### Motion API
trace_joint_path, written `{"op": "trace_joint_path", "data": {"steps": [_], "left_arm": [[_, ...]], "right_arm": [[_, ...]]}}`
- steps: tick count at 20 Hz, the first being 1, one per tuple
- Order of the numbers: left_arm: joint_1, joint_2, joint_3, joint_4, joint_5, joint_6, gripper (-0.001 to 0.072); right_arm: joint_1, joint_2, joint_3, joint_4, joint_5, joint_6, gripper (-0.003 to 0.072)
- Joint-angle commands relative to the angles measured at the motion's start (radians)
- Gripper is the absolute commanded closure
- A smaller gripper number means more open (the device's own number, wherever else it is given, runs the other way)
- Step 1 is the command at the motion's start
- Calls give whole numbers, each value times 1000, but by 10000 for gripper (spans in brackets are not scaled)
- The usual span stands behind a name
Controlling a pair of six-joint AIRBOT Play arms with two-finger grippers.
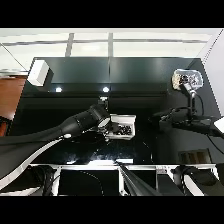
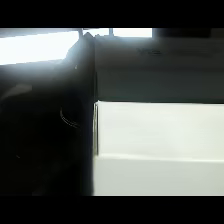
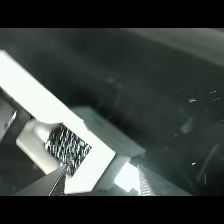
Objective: Fold the box and place the chain.
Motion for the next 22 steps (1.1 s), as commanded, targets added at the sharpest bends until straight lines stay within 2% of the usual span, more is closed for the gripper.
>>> {"op": "trace_joint_path", "data": {"steps": [1, 2, 7, 10, 12, 13, 15, 16, 17, 18, 20, 22], "left_arm": [[-6, 10, 34, 14, -42, -48, 267], [-6, 16, 55, 15, -56, -46, 175], [-5, 109, 146, 10, -151, 235, 175], [15, 209, 137, 36, -330, 545, 177], [62, 295, 92, 75, -388, 701, 177], [106, 347, 48, 83, -363, 765, 179], [239, 463, -115, 83, -197, 856, 179], [322, 516, -218, 17, -76, 865, 212], [394, 554, -309, -68, 32, 934, 276], [459, 581, -385, -167, 118, 1071, 323], [567, 589, -461, -345, 195, 1334, 320], [594, 566, -467, -326, 245, 1531, 316]], "right_arm": [[-47, 20, 4, 30, -11, 8, 174], [-47, 20, 4, 6, -12, 8, 174], [-47, 20, 4, -18, -21, 9, 174], [-47, 20, 4, -31, -26, 9, 173], [-47, 20, 4, -36, -36, 9, 173], [-47, 20, 4, -36, -45, 9, 173], [-47, 20, 4, -36, -57, 13, 173], [-47, 20, 4, -35, -60, 19, 173], [-47, 20, 4, -35, -59, 21, 173], [-47, 20, 4, -35, -59, 21, 173], [-47, 20, 4, -35, -56, 21, 173], [-47, 20, 4, -35, -56, 20, 173]]}}
